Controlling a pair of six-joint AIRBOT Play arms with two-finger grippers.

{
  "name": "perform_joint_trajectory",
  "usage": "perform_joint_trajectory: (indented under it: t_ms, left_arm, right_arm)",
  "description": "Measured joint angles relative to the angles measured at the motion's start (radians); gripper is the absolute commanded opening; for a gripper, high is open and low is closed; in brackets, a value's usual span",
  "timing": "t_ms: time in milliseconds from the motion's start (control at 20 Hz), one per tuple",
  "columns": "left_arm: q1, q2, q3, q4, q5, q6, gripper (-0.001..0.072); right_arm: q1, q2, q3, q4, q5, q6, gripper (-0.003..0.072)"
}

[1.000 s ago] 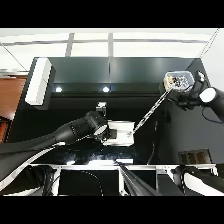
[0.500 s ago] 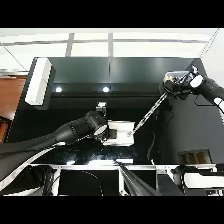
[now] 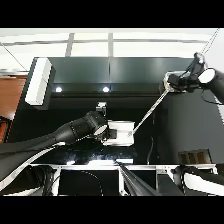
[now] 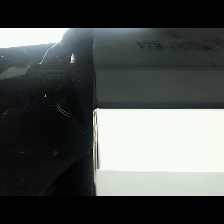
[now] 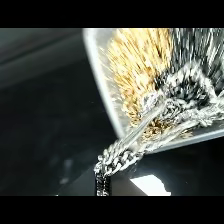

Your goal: Fold the box and place the chain.

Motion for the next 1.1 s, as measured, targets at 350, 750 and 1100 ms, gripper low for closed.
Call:
perform_joint_trajectory:
  t_ms: [350,750,1100]
  left_arm:
    - [0.000,0.000,0.000,0.000,0.000,0.000,0.0026]
    - [0.000,0.000,0.000,0.000,0.000,0.000,0.0026]
    - [0.000,0.000,0.000,0.000,0.000,0.000,0.0026]
  right_arm:
    - [0.012,0.371,0.000,0.027,0.235,-0.117,0.0008]
    - [0.154,0.640,0.000,0.166,0.434,-0.146,0.0008]
    - [0.290,0.688,0.020,0.301,0.465,-0.150,0.0008]
